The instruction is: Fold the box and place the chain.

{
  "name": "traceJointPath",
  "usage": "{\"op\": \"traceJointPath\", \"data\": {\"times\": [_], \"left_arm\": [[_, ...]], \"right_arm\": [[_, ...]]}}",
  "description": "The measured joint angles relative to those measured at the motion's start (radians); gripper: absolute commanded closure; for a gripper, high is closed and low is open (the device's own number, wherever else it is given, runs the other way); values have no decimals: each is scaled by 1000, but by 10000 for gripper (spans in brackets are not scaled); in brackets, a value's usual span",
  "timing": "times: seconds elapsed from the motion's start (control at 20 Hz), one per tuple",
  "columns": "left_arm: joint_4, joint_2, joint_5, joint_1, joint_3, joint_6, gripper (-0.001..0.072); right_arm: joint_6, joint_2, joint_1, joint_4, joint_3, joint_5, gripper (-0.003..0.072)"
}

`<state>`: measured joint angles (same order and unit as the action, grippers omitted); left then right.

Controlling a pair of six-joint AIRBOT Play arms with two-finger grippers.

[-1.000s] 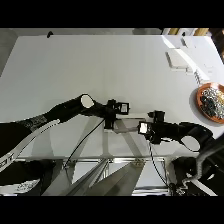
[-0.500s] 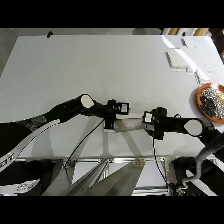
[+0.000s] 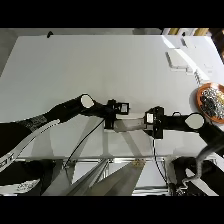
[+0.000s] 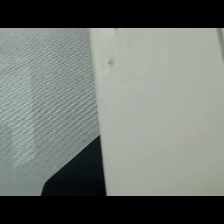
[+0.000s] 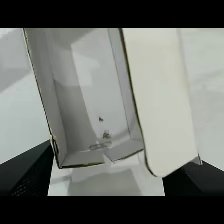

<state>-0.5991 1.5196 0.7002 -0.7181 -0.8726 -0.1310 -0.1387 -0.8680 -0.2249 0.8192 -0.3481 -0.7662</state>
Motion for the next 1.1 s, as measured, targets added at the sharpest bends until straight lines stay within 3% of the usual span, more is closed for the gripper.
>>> {"op": "traceJointPath", "data": {"times": [0.2,0.45,0.75,1.1], "left_arm": [[0,0,0,0,0,0,699],[0,0,0,0,0,0,699],[0,0,2,0,0,0,699],[0,0,1,0,0,0,699]], "right_arm": [[-134,-31,65,-51,0,-52,39],[-276,-123,87,-167,-1,-105,39],[-349,-243,92,-226,-2,-120,51],[-367,-292,148,-261,-1,-111,55]]}}
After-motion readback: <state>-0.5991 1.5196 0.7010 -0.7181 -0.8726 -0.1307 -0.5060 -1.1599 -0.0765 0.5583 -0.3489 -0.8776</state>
